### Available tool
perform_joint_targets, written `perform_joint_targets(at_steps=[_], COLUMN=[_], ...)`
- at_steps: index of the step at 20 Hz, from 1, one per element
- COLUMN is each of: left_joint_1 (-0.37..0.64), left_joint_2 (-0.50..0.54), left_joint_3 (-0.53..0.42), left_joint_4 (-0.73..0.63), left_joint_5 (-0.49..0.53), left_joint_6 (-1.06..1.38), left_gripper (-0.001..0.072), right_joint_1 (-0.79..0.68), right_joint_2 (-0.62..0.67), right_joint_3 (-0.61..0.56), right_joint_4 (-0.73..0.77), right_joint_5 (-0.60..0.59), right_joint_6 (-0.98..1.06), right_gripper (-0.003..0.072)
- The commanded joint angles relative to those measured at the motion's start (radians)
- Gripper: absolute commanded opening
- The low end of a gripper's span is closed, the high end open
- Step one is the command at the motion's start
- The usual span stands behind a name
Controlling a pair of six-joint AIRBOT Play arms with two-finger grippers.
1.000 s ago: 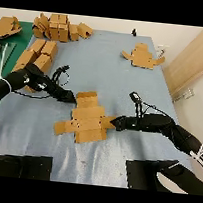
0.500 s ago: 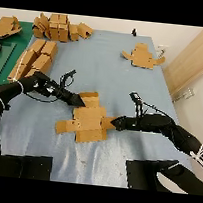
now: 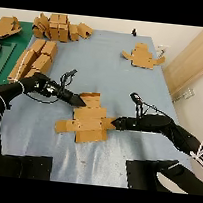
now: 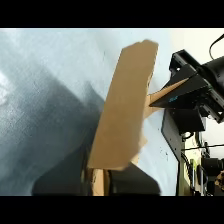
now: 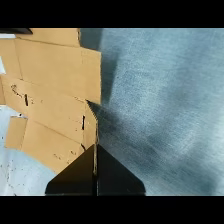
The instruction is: Fold the box.
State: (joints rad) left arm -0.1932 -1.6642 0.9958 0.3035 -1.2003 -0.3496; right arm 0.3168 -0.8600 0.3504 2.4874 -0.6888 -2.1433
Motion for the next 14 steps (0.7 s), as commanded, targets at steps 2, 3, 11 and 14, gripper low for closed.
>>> perform_joint_targets(at_steps=[2, 3, 11, 14], left_joint_1=[0.0, 0.0, -0.02, -0.069], left_joint_2=[-0.011, -0.017, 0.016, 0.094], left_joint_3=[0.0, 0.0, 0.007, 0.007], left_joint_4=[-0.019, -0.02, -0.098, -0.103], left_joint_5=[-0.009, -0.012, 0.0, 0.075], left_joint_6=[0.07, 0.069, 0.128, 0.208], left_gripper=[0.0011, 0.0011, 0.001, 0.001], right_joint_1=[0.001, 0.001, -0.087, -0.209], right_joint_2=[-0.001, -0.001, 0.008, 0.031], right_joint_3=[0.0, 0.0, 0.01, 0.051], right_joint_4=[-0.005, -0.005, -0.006, -0.008], right_joint_5=[0.004, 0.011, 0.09, 0.075], right_joint_6=[0.007, 0.007, 0.08, 0.104], right_gripper=[0.0002, 0.0003, 0.0353, 0.0353])
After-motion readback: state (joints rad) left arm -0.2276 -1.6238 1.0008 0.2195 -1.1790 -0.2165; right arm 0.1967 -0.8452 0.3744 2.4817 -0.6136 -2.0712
